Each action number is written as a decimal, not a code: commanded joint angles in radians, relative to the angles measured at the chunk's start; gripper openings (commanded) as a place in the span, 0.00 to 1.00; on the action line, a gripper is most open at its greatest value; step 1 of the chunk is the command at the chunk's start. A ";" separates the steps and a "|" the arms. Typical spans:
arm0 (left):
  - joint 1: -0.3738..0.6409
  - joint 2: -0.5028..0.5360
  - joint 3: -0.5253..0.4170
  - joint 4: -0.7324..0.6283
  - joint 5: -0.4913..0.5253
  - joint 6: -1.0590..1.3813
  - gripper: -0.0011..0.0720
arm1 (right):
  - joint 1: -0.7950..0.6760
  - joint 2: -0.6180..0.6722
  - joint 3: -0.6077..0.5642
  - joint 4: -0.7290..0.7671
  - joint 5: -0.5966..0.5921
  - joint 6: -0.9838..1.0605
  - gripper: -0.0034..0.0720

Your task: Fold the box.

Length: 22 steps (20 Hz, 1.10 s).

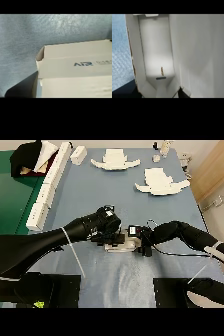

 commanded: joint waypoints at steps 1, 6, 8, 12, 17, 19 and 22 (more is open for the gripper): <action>-0.021 -0.053 0.050 0.020 -0.039 -0.023 0.50 | 0.000 0.000 0.000 0.000 0.000 0.000 0.74; -0.022 -0.103 0.070 0.023 -0.041 -0.038 0.50 | 0.000 0.000 0.000 0.000 0.000 0.000 0.74; -0.024 -0.124 0.077 0.025 -0.040 -0.054 0.50 | 0.000 0.000 0.000 0.000 0.000 0.000 0.74; -0.028 -0.151 0.088 0.041 -0.041 -0.070 0.50 | 0.000 0.000 0.000 0.000 0.000 0.000 0.74; -0.028 -0.152 0.088 0.066 -0.040 -0.111 0.36 | 0.000 0.000 0.000 0.000 0.000 0.000 0.74; -0.028 -0.152 0.088 0.066 -0.038 -0.109 0.03 | 0.000 0.000 0.000 0.000 0.000 0.000 0.74; -0.028 -0.152 0.088 0.065 -0.042 -0.115 0.03 | 0.000 0.000 0.000 0.000 0.000 0.000 0.74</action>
